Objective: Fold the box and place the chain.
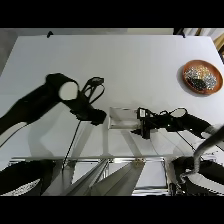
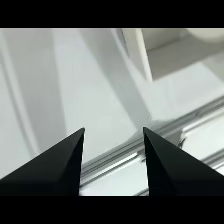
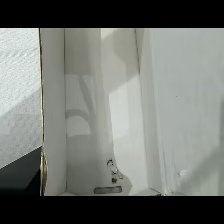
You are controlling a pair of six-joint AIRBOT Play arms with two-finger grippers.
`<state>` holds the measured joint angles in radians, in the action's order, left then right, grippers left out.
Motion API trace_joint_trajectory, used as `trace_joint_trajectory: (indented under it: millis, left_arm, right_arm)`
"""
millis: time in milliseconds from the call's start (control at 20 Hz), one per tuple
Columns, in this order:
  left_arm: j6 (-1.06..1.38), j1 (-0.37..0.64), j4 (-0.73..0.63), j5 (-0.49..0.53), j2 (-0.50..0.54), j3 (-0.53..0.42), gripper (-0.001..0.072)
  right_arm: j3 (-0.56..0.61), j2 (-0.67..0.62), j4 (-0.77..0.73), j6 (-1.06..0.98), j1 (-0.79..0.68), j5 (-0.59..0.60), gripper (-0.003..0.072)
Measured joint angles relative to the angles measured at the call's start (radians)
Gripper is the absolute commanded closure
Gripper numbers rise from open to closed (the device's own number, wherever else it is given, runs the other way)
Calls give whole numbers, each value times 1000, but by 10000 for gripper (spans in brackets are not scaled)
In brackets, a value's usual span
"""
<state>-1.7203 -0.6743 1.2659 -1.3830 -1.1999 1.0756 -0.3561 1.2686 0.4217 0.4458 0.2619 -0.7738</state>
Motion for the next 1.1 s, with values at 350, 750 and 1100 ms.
trace_joint_trajectory:
  millis: [350,750,1100]
  left_arm:
    - [863,126,-93,164,204,-238,61]
    - [1775,142,-557,521,-42,-455,47]
    - [2082,142,-795,604,-200,-470,5]
  right_arm:
    - [0,0,0,0,0,0,281]
    - [0,0,0,0,0,0,281]
    - [0,0,0,0,0,0,281]
